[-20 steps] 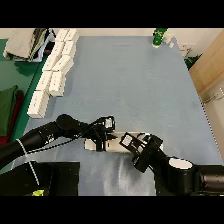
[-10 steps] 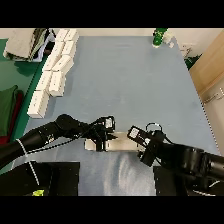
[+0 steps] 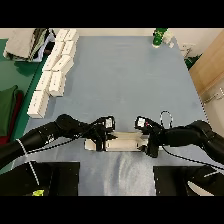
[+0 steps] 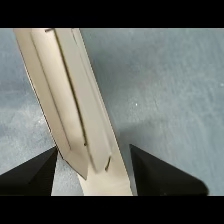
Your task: Fold the box.
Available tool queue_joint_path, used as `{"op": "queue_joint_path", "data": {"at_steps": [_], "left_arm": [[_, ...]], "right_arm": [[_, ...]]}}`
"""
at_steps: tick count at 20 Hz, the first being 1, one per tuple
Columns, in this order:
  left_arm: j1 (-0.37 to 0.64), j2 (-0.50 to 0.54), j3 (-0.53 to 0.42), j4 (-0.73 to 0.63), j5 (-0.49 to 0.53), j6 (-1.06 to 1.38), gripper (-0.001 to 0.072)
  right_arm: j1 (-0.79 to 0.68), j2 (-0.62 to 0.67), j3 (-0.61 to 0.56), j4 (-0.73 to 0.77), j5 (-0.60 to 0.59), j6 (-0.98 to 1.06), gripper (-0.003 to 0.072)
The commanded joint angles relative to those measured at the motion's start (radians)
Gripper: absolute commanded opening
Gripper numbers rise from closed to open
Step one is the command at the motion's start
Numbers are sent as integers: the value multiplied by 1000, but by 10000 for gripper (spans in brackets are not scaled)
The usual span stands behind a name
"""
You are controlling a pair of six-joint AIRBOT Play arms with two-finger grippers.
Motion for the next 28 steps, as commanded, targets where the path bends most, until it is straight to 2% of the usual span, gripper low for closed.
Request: {"op": "queue_joint_path", "data": {"at_steps": [1, 4, 9, 19, 28], "left_arm": [[0, 0, 1, 0, 0, 0, 13], [0, 0, 1, 0, -1, 0, 12], [0, 0, 1, 0, 0, 0, 13], [0, 0, 1, 0, 0, 0, 13], [0, 0, 1, 0, -1, 0, 13]], "right_arm": [[-89, -86, -1, 183, -8, -272, 720], [-89, -121, 0, 162, -14, -268, 720], [-89, -74, 0, 30, -30, -265, 706], [-89, -153, -1, 191, -11, -536, 706], [-89, -190, -51, 206, 45, -549, 706]]}}
